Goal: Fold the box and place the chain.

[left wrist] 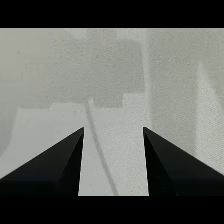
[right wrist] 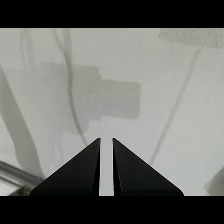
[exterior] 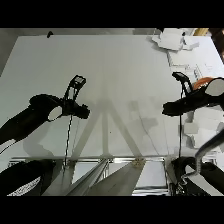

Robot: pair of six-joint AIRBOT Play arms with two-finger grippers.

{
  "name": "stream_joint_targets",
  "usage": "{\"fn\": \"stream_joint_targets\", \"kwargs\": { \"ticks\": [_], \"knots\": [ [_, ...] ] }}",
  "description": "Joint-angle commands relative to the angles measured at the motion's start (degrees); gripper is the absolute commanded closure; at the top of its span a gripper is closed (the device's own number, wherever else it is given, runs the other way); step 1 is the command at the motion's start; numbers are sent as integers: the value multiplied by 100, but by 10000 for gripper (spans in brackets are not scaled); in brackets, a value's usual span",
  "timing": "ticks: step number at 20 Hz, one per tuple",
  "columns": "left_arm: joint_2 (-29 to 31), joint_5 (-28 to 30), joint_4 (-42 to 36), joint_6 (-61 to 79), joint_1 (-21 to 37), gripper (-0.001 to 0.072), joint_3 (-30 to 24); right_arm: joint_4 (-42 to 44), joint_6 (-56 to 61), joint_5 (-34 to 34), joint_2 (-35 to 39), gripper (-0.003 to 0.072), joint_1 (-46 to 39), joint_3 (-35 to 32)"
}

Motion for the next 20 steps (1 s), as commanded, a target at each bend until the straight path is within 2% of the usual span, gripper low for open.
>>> {"fn": "stream_joint_targets", "kwargs": {
  "ticks": [1,7,10,12,17,20],
  "knots": [
    [-4,2,2,0,-4,295,-4,2,-2,-13,4,601,-4,0],
    [-4,2,2,0,-4,295,-4,0,-26,-107,4,601,-4,0],
    [-4,2,2,0,-4,295,-4,-155,-511,-769,4,601,-4,0],
    [-4,2,2,0,-4,295,-4,-636,-682,-737,4,600,-4,0],
    [-4,2,2,0,-4,295,-4,-2806,-640,-61,4,575,-7,0],
    [-4,2,2,0,-4,295,-4,-2822,-535,-74,4,575,-4,0]
  ]
}}
